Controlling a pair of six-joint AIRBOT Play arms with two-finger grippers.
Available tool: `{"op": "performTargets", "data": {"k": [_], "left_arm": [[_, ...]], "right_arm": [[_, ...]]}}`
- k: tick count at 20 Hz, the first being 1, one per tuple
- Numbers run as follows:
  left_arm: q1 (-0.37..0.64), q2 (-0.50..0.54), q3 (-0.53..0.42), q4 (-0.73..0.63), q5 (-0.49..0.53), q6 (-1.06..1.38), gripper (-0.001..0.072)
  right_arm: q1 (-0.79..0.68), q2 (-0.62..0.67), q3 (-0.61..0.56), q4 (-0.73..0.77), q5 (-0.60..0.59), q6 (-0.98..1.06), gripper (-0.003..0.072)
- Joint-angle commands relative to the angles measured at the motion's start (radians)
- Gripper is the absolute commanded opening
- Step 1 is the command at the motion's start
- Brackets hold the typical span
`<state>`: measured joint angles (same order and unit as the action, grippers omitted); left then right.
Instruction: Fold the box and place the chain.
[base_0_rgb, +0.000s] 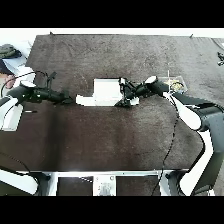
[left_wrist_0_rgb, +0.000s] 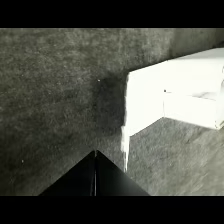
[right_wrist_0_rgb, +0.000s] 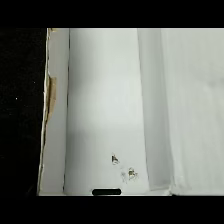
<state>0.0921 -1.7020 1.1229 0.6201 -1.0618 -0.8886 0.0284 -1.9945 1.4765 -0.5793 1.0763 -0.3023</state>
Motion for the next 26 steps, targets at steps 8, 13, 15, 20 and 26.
{"op": "performTargets", "data": {"k": [8,13,15,20,26], "left_arm": [[-0.158,-0.031,0.002,-0.121,0.147,-0.039,0.0011],[-0.179,-0.031,0.054,-0.195,0.057,0.062,0.0012],[-0.179,-0.031,0.076,-0.195,0.027,0.060,0.0013],[-0.179,-0.030,0.077,-0.209,0.000,0.058,0.0295],[-0.208,-0.028,0.097,-0.208,0.002,0.023,0.0295]], "right_arm": [[0.000,0.000,0.000,0.000,0.000,0.000,0.0394],[0.000,0.000,0.000,0.000,0.000,0.000,0.0394],[0.000,0.000,0.000,0.000,0.000,0.000,0.0394],[0.000,0.000,0.000,0.000,0.000,0.000,0.0394],[0.000,0.000,0.000,0.000,0.000,0.000,0.0394]]}}
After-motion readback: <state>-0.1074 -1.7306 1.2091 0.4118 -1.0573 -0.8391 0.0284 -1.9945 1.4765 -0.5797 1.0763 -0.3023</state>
